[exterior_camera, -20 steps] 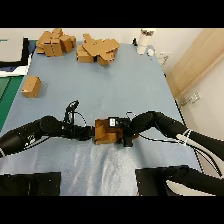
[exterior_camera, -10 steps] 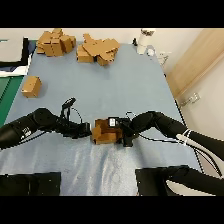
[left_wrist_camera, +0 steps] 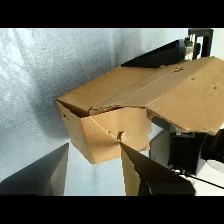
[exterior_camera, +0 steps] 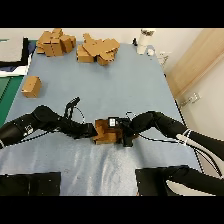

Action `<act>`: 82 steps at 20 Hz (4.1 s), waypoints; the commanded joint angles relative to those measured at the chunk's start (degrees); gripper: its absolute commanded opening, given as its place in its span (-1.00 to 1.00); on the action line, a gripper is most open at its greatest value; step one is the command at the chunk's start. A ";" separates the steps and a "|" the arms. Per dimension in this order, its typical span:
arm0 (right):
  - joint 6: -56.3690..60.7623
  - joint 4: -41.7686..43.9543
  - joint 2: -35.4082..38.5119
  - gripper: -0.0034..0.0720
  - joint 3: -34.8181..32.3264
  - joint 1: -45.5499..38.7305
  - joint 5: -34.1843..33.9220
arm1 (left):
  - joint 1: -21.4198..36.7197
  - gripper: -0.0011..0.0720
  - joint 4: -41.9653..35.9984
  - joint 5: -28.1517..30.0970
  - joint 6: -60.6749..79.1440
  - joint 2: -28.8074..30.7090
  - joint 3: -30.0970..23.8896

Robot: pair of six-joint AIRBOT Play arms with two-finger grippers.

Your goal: Fold the box.

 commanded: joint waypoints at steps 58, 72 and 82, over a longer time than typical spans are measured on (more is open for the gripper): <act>0.02 0.00 0.02 0.68 0.00 -0.02 0.02 | -26.36 -0.94 56.43 -11.47 -63.12 -22.51 28.26; 0.02 0.00 0.02 0.68 0.00 -0.02 0.02 | -26.12 0.24 54.62 -14.53 -63.08 -22.23 29.81; 0.02 0.00 0.02 0.68 0.00 -0.02 0.02 | -21.29 0.24 42.49 -19.10 -56.39 -21.59 30.34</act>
